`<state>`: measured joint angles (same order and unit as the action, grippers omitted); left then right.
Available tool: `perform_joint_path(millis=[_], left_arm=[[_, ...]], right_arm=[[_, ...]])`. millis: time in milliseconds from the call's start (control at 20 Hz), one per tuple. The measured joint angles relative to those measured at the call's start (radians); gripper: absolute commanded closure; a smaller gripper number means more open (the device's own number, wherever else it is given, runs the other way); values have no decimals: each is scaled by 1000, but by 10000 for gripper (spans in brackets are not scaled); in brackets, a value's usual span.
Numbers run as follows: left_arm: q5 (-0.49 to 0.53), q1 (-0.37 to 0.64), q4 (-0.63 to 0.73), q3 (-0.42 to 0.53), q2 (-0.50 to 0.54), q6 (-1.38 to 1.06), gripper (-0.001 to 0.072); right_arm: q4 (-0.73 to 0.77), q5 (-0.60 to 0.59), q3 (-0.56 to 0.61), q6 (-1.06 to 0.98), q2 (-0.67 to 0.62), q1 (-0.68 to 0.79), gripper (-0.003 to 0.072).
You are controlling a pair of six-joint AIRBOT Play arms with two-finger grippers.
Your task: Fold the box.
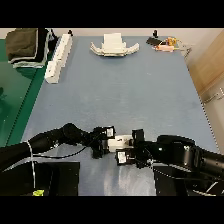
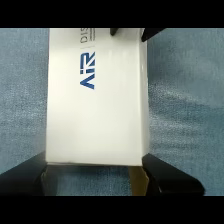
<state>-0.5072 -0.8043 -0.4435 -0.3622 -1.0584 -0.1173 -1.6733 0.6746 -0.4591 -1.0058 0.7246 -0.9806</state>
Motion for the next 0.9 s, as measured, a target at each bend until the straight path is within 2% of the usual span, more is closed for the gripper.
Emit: perform_joint_path(millis=[900], left_arm=[[0,0,-2,0,0,-3,239]], right_arm=[[-21,-29,-9,3,-39,2,525]])
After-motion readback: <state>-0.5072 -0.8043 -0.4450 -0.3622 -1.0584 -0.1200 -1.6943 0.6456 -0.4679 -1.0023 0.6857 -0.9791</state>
